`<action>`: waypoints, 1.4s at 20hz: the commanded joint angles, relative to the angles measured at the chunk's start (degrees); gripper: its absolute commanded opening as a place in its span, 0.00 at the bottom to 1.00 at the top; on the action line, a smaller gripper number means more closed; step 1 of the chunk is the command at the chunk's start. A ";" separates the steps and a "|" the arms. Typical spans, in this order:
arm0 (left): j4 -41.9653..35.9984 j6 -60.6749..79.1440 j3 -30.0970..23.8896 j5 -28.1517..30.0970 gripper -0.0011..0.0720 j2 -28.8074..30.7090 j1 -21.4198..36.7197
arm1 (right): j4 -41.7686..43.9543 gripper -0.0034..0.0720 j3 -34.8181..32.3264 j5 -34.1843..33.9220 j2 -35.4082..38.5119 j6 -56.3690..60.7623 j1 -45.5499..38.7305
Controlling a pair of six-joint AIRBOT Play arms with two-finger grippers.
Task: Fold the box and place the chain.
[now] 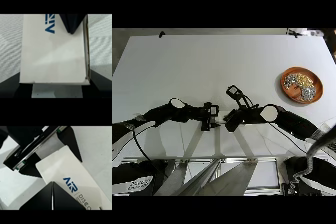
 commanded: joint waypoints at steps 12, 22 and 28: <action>0.02 0.02 0.04 0.00 0.30 0.00 0.00 | 1.68 0.05 -5.73 -1.16 -0.07 -0.70 2.10; 0.02 0.02 0.04 0.00 0.30 0.00 0.00 | 1.62 0.05 -2.71 -1.18 6.34 -0.52 -2.03; 0.02 0.02 0.04 0.00 0.30 0.00 0.00 | -5.55 0.05 -1.27 11.50 17.40 10.78 -10.43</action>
